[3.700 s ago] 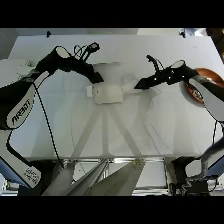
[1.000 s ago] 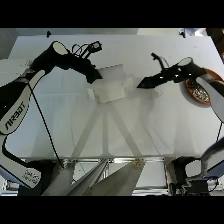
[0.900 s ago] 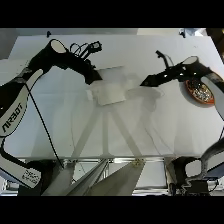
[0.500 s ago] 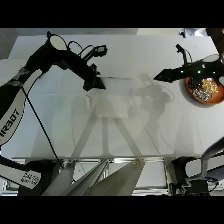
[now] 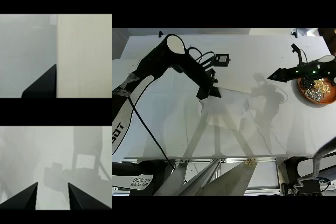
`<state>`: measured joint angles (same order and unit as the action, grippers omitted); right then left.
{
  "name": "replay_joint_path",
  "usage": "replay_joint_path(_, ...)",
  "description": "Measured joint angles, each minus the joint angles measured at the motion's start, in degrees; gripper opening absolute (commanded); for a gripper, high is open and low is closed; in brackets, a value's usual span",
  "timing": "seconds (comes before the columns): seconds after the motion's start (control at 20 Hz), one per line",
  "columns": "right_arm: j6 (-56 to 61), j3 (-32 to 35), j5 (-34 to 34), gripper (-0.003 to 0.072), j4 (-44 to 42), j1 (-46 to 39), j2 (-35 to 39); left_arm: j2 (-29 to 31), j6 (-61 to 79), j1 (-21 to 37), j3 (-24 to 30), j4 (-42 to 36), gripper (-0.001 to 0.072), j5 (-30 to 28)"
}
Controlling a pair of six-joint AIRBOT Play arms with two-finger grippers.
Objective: Fold the box and place the chain.
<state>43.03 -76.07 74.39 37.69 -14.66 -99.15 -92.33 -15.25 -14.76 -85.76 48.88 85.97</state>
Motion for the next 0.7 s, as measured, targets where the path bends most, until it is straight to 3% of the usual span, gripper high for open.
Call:
replay_joint_path(0.4, 0.0, 0.0, 0.0, 0.0397, 0.0, 0.0, 0.0, 0.2, 11.5, 1.3, 12.7, -6.4, 0.0002, -19.4)
replay_joint_path(0.7, 0.0, 0.0, 0.0, 0.0397, 0.0, 0.0, 0.0, -4.4, 17.7, 3.3, 15.0, -7.8, 0.0003, -25.4)
